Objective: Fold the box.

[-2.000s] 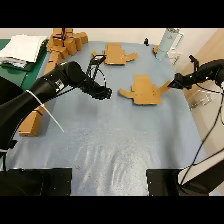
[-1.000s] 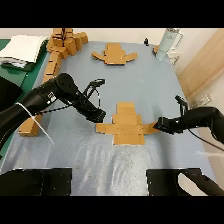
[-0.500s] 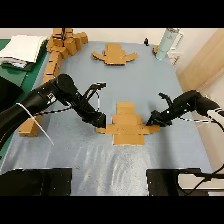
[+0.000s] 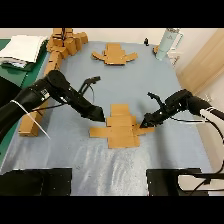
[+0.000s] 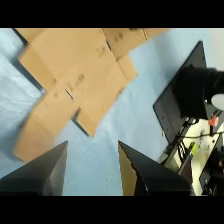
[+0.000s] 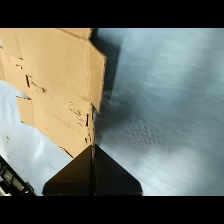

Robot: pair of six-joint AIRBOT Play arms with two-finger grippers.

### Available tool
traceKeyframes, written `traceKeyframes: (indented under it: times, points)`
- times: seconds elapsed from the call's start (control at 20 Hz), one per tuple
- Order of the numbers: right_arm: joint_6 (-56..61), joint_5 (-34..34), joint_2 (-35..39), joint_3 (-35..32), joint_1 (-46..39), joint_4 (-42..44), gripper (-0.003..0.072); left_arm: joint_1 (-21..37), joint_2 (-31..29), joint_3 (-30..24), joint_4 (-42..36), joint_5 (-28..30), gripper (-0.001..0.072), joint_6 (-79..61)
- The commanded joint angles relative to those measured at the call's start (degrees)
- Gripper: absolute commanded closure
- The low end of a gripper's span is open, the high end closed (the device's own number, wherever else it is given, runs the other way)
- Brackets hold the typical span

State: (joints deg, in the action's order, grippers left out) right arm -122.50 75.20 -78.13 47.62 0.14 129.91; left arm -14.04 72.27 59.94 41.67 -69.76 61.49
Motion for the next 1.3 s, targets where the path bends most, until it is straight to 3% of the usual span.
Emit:
traceKeyframes:
  times: [0.0,0.2,0.45,0.65,0.75,0.85,1.0,1.25]
  points:
    - [-4.98,-6.32,6.21,-4.26,4.83,2.62,0.0683,7.1,1.53,-0.02,-2.67,-0.94,0.0226,-2.21]
    - [-5.27,-14.71,15.23,-9.6,10.64,2.56,0.0683,9.84,6.86,0.0,-5.16,0.46,0.0226,-5.92]
    - [-4.52,-15.21,17.86,-10.01,13.18,2.56,0.0683,9.73,16.04,0.02,-14.08,5.53,0.0226,-12.66]
    - [-4.33,-15.45,17.84,-10.08,13.53,2.58,0.0684,8.28,22.43,2.03,-21.75,5.68,0.0227,-18.91]
    - [-4.33,-15.52,17.81,-10.08,13.55,2.56,0.0683,7.45,24.44,4.59,-25.18,2.97,0.0228,-21.81]
    - [-3.93,-16.09,17.81,-10.08,13.53,2.4,0.0683,6.93,25.27,6.67,-23.41,-1.64,0.0305,-21.92]
    - [-3.96,-18.34,17.77,-10.08,13.53,2.36,0.0683,7.06,25.29,7.89,-20.31,-8.02,0.0305,-21.88]
    - [-3.96,-18.38,17.77,-10.08,13.53,2.32,0.0683,7.08,25.29,7.89,-17.59,-9.73,0.0306,-21.81]
